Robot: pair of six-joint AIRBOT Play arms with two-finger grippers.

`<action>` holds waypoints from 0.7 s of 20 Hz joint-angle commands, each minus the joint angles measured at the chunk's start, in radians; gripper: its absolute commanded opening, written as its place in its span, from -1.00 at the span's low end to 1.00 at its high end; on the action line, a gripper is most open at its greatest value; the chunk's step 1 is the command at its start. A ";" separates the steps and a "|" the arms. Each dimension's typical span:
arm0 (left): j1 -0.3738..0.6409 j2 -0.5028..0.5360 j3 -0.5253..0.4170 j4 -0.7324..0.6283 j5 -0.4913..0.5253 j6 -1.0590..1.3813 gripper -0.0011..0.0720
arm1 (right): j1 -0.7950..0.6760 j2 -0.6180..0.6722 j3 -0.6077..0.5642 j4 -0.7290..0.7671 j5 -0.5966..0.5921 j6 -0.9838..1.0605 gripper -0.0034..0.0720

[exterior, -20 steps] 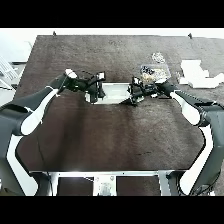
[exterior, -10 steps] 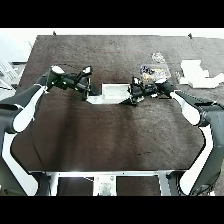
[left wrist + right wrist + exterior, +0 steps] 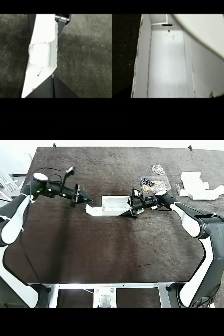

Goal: Fold the box and place the chain.

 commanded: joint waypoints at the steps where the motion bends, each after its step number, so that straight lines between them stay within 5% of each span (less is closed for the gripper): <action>1: 0.051 0.042 -0.031 -0.013 -0.011 -0.138 -0.93 | 0.000 0.000 0.000 0.000 0.000 0.000 0.63; 7: 0.064 0.195 -0.275 0.001 0.262 -0.317 -0.93 | 0.001 0.000 0.000 0.000 0.000 0.000 0.63; 14: 0.061 0.204 -0.378 0.055 0.420 -0.620 -0.93 | 0.001 0.000 0.000 0.000 0.000 0.000 0.63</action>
